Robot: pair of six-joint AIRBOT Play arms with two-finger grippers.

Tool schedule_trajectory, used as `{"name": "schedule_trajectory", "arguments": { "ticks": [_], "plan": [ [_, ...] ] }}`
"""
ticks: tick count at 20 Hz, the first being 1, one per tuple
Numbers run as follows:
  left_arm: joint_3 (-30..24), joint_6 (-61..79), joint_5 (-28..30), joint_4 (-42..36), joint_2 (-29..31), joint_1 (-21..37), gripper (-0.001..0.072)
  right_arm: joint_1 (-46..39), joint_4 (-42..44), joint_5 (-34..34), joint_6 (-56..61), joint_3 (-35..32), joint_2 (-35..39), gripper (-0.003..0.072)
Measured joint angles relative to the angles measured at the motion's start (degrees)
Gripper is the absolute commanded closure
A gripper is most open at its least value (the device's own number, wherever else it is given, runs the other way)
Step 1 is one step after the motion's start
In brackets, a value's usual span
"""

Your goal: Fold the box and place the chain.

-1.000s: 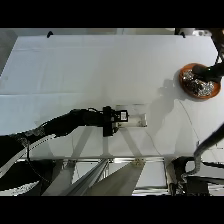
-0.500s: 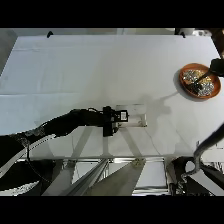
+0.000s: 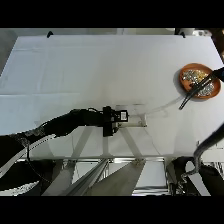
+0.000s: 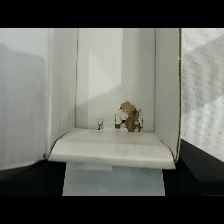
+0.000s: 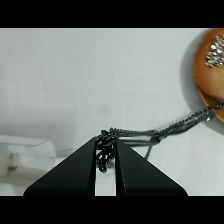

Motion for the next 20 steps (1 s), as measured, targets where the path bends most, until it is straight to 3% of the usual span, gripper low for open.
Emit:
{"name": "schedule_trajectory", "arguments": {
  "ticks": [5,10,20],
  "plan": [
    [0.0,0.0,0.02,0.02,0.0,0.0,0.0513,1.03,5.2,3.34,-0.72,-0.02,3.72,0.0675],
    [0.0,0.0,0.02,0.02,0.0,0.0,0.0513,8.48,9.92,4.31,-0.92,-0.04,4.5,0.0675],
    [0.0,0.02,0.02,0.0,0.0,0.0,0.0513,16.33,11.78,4.09,-1.01,-1.88,4.59,0.0674]
  ]
}}
